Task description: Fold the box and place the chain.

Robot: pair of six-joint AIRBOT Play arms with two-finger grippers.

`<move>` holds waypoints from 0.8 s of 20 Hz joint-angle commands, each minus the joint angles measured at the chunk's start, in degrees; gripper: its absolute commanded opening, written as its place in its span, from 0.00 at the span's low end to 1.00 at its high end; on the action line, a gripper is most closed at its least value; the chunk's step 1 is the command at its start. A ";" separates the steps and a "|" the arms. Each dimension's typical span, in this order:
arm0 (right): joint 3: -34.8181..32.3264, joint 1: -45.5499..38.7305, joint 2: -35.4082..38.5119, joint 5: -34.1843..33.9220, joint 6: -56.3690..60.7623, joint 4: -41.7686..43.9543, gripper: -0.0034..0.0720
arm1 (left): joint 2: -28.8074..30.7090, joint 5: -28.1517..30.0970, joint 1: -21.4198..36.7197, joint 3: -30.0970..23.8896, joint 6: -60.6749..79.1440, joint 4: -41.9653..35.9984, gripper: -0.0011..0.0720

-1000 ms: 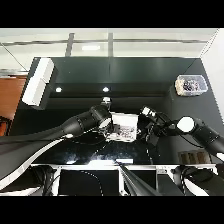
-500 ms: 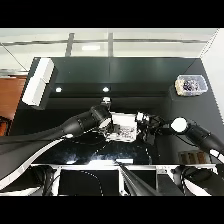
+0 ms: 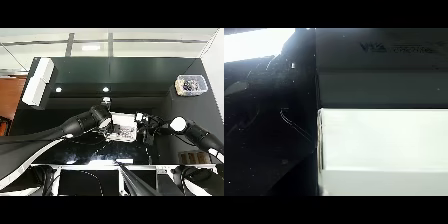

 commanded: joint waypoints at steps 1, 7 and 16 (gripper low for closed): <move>0.17 -0.37 2.14 0.07 3.54 -0.33 0.05 | 0.00 0.02 0.04 0.02 0.02 0.00 0.06; 5.95 -5.90 11.45 14.01 20.68 -2.78 0.05 | 0.00 0.04 0.04 0.02 0.02 0.00 0.06; 17.53 -5.75 14.14 30.27 37.13 18.67 0.05 | 0.00 -0.07 0.04 0.00 0.02 0.02 0.06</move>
